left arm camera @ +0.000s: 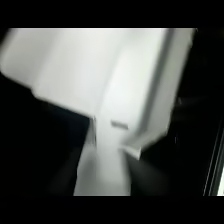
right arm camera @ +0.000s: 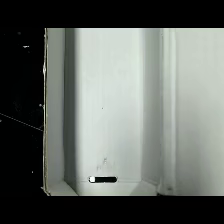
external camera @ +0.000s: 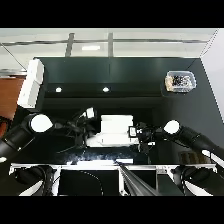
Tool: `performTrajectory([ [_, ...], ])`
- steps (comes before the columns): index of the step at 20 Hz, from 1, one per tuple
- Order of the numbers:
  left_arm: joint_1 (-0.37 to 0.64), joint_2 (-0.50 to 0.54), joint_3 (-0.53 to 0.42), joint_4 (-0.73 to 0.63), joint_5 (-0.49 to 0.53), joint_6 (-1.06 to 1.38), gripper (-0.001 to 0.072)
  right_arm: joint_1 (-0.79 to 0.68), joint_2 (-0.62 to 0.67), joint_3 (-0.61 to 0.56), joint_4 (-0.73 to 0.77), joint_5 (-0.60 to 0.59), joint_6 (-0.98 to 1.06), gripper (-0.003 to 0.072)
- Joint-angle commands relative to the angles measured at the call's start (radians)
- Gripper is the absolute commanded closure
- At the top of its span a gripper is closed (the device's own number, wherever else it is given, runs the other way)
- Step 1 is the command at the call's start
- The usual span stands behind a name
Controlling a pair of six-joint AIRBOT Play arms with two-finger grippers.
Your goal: Fold the box and place the chain.
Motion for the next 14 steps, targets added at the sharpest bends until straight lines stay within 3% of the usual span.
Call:
performTrajectory([
  [1,0.006,0.03,-0.081,0.107,-0.026,0.013,0.0001,0.0,0.0,0.0,0.0,0.001,0.0,0.0259],
  [5,-0.069,0.024,-0.152,-0.049,0.197,0.237,0.0003,0.0,0.0,0.0,0.0,0.001,0.0,0.0259],
  [7,-0.106,-0.007,-0.15,-0.13,0.227,0.272,0.0008,0.0,0.0,0.0,0.0,0.001,0.0,0.0259],
  [10,-0.133,-0.064,-0.15,-0.128,0.246,0.283,0.0053,0.0,0.0,0.0,0.0,0.001,0.0,0.0259],
  [12,-0.142,-0.079,-0.15,-0.128,0.279,0.283,0.0165,0.0,0.0,0.0,0.0,0.001,0.0,0.0259],
  [14,-0.142,-0.08,-0.15,-0.133,0.28,0.283,0.0328,0.0,0.0,0.0,0.0,0.001,0.0,0.0259],
])
